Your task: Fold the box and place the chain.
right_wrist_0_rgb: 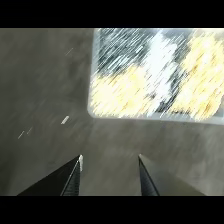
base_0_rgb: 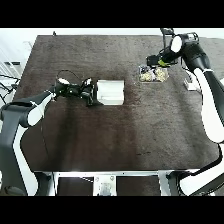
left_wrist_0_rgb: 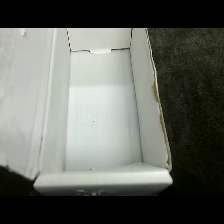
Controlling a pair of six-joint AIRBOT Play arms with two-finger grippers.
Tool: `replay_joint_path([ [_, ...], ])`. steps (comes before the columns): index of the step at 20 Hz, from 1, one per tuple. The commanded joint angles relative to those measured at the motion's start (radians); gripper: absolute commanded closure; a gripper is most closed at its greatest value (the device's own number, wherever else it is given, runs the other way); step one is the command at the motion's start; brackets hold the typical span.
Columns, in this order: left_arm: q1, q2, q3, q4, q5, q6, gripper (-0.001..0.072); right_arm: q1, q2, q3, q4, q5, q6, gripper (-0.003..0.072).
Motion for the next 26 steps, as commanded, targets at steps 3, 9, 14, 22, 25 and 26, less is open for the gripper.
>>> replay_joint_path([
  [3, 0.001, 0.000, 0.001, 0.000, 0.000, 0.000, 0.0412, -0.101, -0.120, 0.001, 0.226, -0.145, -0.183, 0.0285],
  [9, 0.001, 0.000, 0.001, 0.000, 0.000, 0.000, 0.0412, -0.102, -0.202, 0.002, 0.278, -0.195, -0.240, 0.0286],
  [14, 0.001, 0.000, 0.001, 0.000, 0.000, 0.000, 0.0412, -0.102, -0.234, 0.004, 0.279, -0.201, -0.243, 0.0297],
  [22, 0.001, 0.000, 0.001, 0.000, 0.000, 0.000, 0.0412, -0.094, -0.260, 0.004, 0.308, -0.230, -0.243, 0.0334],
  [25, 0.001, 0.000, 0.001, 0.000, 0.000, 0.000, 0.0412, -0.082, -0.269, 0.004, 0.308, -0.230, -0.243, 0.0360],
  [26, 0.001, 0.000, 0.001, 0.000, 0.000, 0.000, 0.0412, -0.076, -0.272, 0.004, 0.308, -0.230, -0.243, 0.0420],
])
